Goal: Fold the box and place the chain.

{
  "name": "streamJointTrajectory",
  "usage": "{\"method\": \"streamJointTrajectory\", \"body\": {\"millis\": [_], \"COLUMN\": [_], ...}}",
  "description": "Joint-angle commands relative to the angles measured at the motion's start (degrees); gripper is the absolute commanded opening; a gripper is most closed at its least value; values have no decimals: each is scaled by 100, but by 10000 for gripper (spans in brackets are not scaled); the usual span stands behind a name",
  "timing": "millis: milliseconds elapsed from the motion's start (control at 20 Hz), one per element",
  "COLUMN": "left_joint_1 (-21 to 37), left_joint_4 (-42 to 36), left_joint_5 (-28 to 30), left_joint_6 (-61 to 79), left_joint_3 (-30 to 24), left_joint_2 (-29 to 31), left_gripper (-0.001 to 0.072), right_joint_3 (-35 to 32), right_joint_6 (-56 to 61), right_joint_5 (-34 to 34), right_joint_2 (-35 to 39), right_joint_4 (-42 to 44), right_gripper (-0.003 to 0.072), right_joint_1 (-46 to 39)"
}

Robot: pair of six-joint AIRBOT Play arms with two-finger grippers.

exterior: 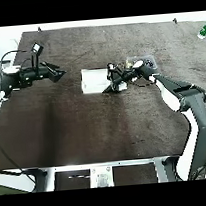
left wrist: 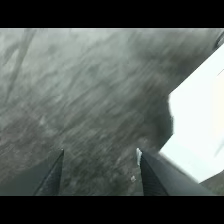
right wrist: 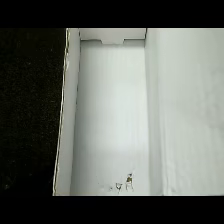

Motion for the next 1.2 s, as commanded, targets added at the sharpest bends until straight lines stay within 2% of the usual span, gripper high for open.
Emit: {"method": "streamJointTrajectory", "body": {"millis": [0, 250, 400, 550, 600, 650, 700, 950, 1150], "left_joint_1": [278, 352, 354, 223, 142, 61, -11, -142, -155], "left_joint_4": [149, 761, 883, 973, 1036, 1075, 1075, 1163, 1165], "left_joint_5": [-911, -2435, -2697, -2540, -2568, -2568, -2592, -3314, -3484], "left_joint_6": [254, 398, 227, 636, 977, 1130, 1152, 1303, 1298], "left_joint_3": [490, 1843, 2494, 2538, 2522, 2524, 2522, 2522, 2522], "left_joint_2": [-516, -1521, -2044, -2229, -2234, -2234, -2234, -2234, -2249], "left_gripper": [529, 529, 529, 530, 567, 689, 720, 720, 720], "right_joint_3": [2, 2, 2, 2, 2, 2, 2, 2, 2], "right_joint_6": [0, 0, 0, 0, 0, 0, 0, 0, 0], "right_joint_5": [2, 2, 0, 0, 2, 0, 2, 2, 0], "right_joint_2": [0, 0, 0, 0, 0, 0, 0, 0, 0], "right_joint_4": [0, 0, 0, 0, 0, 0, 0, 0, 0], "right_gripper": [429, 429, 429, 429, 429, 429, 429, 429, 429], "right_joint_1": [0, 2, 2, 2, 2, 2, 4, 2, 2]}}
